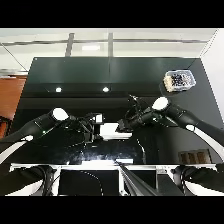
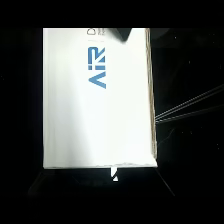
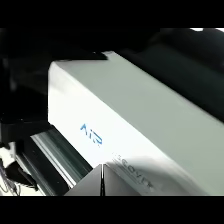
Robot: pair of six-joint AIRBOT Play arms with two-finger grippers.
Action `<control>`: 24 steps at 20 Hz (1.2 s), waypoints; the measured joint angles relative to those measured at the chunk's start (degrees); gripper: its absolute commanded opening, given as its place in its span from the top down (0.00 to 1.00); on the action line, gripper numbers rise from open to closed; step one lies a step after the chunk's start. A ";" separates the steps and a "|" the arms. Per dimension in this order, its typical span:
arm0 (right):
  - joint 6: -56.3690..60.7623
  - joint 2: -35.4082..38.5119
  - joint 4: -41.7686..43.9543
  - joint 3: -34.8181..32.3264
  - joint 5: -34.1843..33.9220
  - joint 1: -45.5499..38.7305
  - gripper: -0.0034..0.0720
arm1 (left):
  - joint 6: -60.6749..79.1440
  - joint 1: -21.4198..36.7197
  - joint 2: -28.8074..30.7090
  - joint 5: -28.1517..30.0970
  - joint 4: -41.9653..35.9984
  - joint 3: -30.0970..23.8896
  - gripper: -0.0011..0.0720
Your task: Fold the box and place the chain.
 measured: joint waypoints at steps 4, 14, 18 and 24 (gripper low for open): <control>-0.20 7.10 0.57 1.84 4.72 -3.78 0.94 | -0.02 0.00 0.00 0.00 -0.02 0.00 0.45; 3.76 28.59 -5.92 2.49 10.45 -18.45 0.94 | -14.19 0.48 8.33 -6.16 11.69 2.12 0.01; 5.07 30.58 -9.18 2.49 10.43 -20.04 0.94 | -22.82 -1.92 10.97 -8.90 13.73 6.03 0.01; 5.73 31.23 -11.10 2.49 9.05 -20.57 0.94 | -27.63 -7.54 3.02 -7.15 12.74 12.83 0.01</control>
